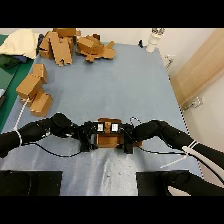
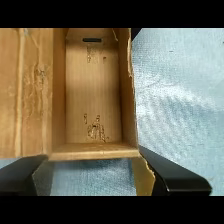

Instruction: Fold the box.

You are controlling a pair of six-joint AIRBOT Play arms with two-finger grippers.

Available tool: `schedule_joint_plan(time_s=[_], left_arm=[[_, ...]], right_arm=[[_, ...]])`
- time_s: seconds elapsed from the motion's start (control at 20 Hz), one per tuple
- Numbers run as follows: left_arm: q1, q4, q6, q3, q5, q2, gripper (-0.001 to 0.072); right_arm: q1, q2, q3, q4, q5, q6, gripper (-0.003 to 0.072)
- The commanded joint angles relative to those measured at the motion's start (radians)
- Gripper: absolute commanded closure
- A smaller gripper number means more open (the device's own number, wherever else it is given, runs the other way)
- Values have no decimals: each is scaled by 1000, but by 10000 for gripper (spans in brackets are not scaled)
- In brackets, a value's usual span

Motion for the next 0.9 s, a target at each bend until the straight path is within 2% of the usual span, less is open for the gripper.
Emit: schedule_joint_plan(time_s=[0.0,0.4,0.45,0.5,0.55,0.8,0.85], left_arm=[[0,1,-1,1,-7,-1,13],[0,1,-1,1,-16,-1,15],[0,1,-1,1,-16,-1,45],[0,1,-1,1,-16,-1,195],[0,1,-1,1,-16,-1,260],[-10,-4,-1,1,-15,-19,263],[-19,-4,-1,1,-9,-20,365]], right_arm=[[0,1,1,21,2,0,177],[8,-1,1,26,14,0,177],[8,-1,1,26,15,0,177],[8,-1,1,26,16,0,177],[8,-1,1,26,15,0,177],[8,-1,1,26,15,0,177],[8,-1,1,27,15,0,177]])
